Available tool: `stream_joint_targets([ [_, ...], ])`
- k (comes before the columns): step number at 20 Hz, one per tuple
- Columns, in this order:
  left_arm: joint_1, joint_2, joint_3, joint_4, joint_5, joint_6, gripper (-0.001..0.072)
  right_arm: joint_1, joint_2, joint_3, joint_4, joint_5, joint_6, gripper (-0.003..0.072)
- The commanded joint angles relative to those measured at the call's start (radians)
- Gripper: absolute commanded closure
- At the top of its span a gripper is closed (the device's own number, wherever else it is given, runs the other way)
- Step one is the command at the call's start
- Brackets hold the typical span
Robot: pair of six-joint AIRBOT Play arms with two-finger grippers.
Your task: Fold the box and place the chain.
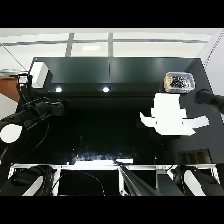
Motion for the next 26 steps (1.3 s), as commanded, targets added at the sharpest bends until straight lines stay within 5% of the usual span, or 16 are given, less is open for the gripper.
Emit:
stream_joint_targets([
  [1, -0.001, -0.017, 0.000, -0.001, 0.013, 0.000, 0.0004, -0.291, -0.103, 0.060, -0.041, -0.042, 0.010, -0.0010],
  [4, -0.001, -0.018, 0.000, -0.019, 0.013, 0.000, 0.0004, -0.487, -0.217, 0.060, 0.152, -0.089, -0.142, -0.0010],
  [8, -0.001, -0.018, 0.000, -0.034, 0.016, 0.000, 0.0005, -0.585, -0.411, 0.106, 0.564, -0.320, -0.568, -0.0009],
  [14, -0.001, -0.018, 0.000, -0.078, 0.016, 0.000, 0.0004, -0.577, -0.626, 0.331, 0.541, -0.780, -0.601, -0.0009],
  [16, -0.001, -0.018, 0.000, -0.080, 0.013, 0.000, 0.0005, -0.576, -0.628, 0.342, 0.465, -0.809, -0.564, 0.0115],
  [25, -0.001, -0.019, 0.000, -0.106, 0.008, 0.000, 0.0004, -0.375, -0.661, 0.342, 0.277, -0.775, -0.519, 0.0120],
  [26, -0.001, -0.019, 0.000, -0.106, 0.006, 0.000, 0.0004, -0.370, -0.661, 0.343, 0.289, -0.766, -0.518, 0.0313],
])
